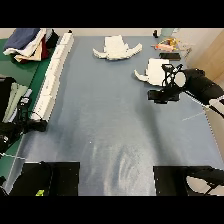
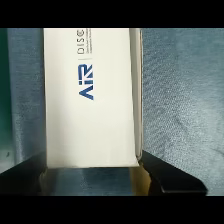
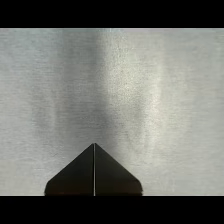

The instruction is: Fold the box.

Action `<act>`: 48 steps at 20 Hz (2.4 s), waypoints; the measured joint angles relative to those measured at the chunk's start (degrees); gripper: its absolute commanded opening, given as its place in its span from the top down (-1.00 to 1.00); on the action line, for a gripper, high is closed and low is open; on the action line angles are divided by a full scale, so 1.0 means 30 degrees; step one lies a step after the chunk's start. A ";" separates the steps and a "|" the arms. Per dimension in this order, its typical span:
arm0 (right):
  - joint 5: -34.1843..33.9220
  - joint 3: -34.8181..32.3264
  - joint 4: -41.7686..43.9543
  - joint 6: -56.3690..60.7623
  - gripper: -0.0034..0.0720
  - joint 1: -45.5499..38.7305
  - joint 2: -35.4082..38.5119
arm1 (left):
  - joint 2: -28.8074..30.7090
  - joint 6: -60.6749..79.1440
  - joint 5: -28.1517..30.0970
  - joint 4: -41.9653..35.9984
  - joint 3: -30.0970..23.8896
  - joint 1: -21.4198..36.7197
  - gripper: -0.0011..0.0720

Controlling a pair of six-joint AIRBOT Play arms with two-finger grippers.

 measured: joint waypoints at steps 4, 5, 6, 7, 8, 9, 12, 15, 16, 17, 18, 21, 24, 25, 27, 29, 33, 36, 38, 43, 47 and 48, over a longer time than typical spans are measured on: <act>0.0007 -0.0007 0.0189 0.0000 0.91 0.0007 0.0000 | 0.0073 -0.1144 -0.0015 0.0372 0.0000 0.0029 -0.93; 0.0022 -0.0007 0.0204 0.0000 0.91 0.0007 0.0000 | 0.0211 -0.1661 -0.0102 0.0721 0.0007 0.0044 -0.93; 0.0029 -0.0007 0.0255 0.0000 0.91 0.0007 0.0000 | 0.0474 -0.2302 -0.0335 0.1246 0.0029 0.0044 -0.93; 0.0051 0.0000 0.0270 0.0000 0.91 0.0007 0.0000 | 0.0845 -0.3053 -0.0809 0.1931 0.0066 0.0044 -0.93; 0.0073 0.0000 0.0306 0.0000 0.91 0.0007 0.0000 | 0.1290 -0.3767 -0.1428 0.2681 0.0146 0.0044 -0.93; 0.0080 -0.0007 0.0328 0.0000 0.91 0.0007 0.0000 | 0.1843 -0.4612 -0.2361 0.3672 0.0262 0.0044 -0.93; 0.0095 0.0000 0.0335 0.0000 0.91 0.0007 0.0000 | 0.3752 -0.7388 -0.6360 0.7322 0.0845 0.0044 -0.93; 0.0102 -0.0007 0.0350 -0.0146 0.91 0.0007 0.0000 | 0.5603 -1.0018 -1.0528 0.9267 0.1690 0.0036 -0.93; 0.0095 0.0000 0.0408 -0.0291 0.91 0.0007 0.0000 | 0.6193 -1.0652 -1.1650 0.9165 0.2062 -0.0044 -0.51; 0.0102 0.0000 0.0452 -0.0488 0.91 0.0007 0.0000 | 0.6696 -1.1111 -1.2604 0.8765 0.2455 -0.0219 0.33; 0.0109 -0.0007 0.0546 -0.0663 0.91 0.0007 0.0000 | 0.7162 -1.1446 -1.3500 0.8196 0.2965 -0.0525 0.75; 0.0117 -0.0007 0.1158 -0.1217 0.91 0.0007 0.0000 | 0.7817 -1.2451 -1.5365 0.6288 0.4714 -0.2193 0.93; -0.0146 -0.0007 0.1676 -0.1596 0.91 0.0007 0.0000 | 0.6943 -1.4863 -1.5686 0.5085 0.6768 -0.4947 0.93; -0.0306 0.0000 0.1770 -0.1647 0.91 0.0007 0.0000 | 0.6084 -1.5737 -1.5642 0.4881 0.7577 -0.6149 0.94; -0.0583 0.0022 0.1945 -0.1734 0.91 0.0007 0.0000 | 0.3840 -1.7099 -1.5409 0.4532 0.9260 -0.8728 0.94; -0.0765 0.0036 0.2069 -0.1778 0.91 0.0007 0.0000 | 0.1027 -1.7996 -1.4783 0.4408 1.1001 -1.1475 0.94; -0.0852 0.0036 0.2193 -0.1785 0.91 0.0007 0.0000 | -0.4277 -1.8753 -1.2407 0.4182 1.3835 -1.6400 0.94; -0.0867 0.0036 0.2310 -0.1785 0.91 0.0007 0.0000 | -0.6819 -1.8994 -1.0863 0.4146 1.4775 -1.8571 0.94; -0.1443 0.0036 0.2455 -0.1807 0.91 0.0007 0.0000 | -0.7701 -1.9052 -1.0382 0.4153 1.5045 -1.9220 0.94; -0.4568 0.0240 0.3577 -0.2251 0.91 0.0007 -0.0036 | -0.8553 -1.9118 -0.9850 0.4175 1.5278 -1.9802 0.94; -0.5574 0.0692 0.4109 -0.2973 0.91 0.0066 -0.0153 | -0.8743 -1.9125 -0.9559 0.4255 1.5314 -1.9904 0.93; -0.5588 0.0991 0.4153 -0.3279 0.91 0.0087 -0.0248 | -0.8757 -1.9125 -0.9428 0.4306 1.5314 -1.9919 0.94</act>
